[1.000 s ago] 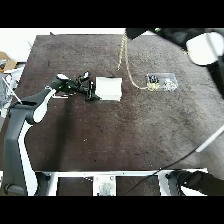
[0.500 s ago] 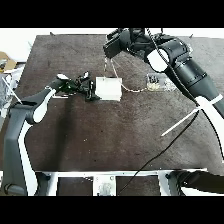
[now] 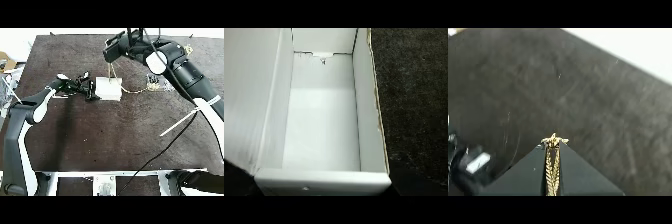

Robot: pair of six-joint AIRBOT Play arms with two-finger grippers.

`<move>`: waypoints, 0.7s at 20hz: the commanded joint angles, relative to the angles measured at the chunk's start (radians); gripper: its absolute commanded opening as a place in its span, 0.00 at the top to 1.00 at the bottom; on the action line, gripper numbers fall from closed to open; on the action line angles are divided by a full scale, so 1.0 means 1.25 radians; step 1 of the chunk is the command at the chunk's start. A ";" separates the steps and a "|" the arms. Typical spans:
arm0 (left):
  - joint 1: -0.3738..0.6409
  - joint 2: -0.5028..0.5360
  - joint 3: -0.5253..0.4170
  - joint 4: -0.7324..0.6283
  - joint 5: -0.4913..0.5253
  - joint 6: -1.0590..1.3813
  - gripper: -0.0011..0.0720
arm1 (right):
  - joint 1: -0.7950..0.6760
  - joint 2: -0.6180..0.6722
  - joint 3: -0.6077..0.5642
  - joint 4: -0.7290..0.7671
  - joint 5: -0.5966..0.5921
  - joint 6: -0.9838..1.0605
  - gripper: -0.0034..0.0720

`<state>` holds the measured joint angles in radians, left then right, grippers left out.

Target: Fold the box and place the chain.

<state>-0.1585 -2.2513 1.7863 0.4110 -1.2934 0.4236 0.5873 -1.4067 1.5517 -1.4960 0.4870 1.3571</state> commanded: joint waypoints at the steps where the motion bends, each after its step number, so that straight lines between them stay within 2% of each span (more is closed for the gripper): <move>1: -0.001 0.000 0.000 0.000 0.000 0.000 0.60 | 0.000 -0.020 -0.060 0.030 -0.003 0.000 0.96; 5: 0.000 0.000 0.000 0.000 0.000 0.000 0.60 | 0.001 -0.050 -0.182 0.046 -0.119 0.000 0.96; 8: -0.001 0.000 0.000 0.000 0.000 0.000 0.60 | 0.000 -0.060 -0.247 0.046 -0.138 0.001 0.93; 9: -0.001 0.000 0.000 0.000 0.000 0.000 0.60 | -0.001 -0.065 -0.251 0.049 -0.120 0.003 0.62; 10: -0.001 0.000 0.000 0.000 0.000 0.000 0.60 | -0.003 -0.070 -0.251 0.048 -0.109 0.003 0.47; 12: -0.001 0.000 0.000 0.000 0.000 0.000 0.60 | -0.018 -0.071 -0.250 0.049 -0.109 0.004 0.57; 14: -0.001 0.000 0.000 0.000 0.000 0.000 0.60 | -0.056 -0.054 -0.251 0.049 -0.072 0.049 0.57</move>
<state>-0.1585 -2.2513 1.7863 0.4107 -1.2934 0.4236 0.5579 -1.4853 1.2503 -1.4361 0.3546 1.3697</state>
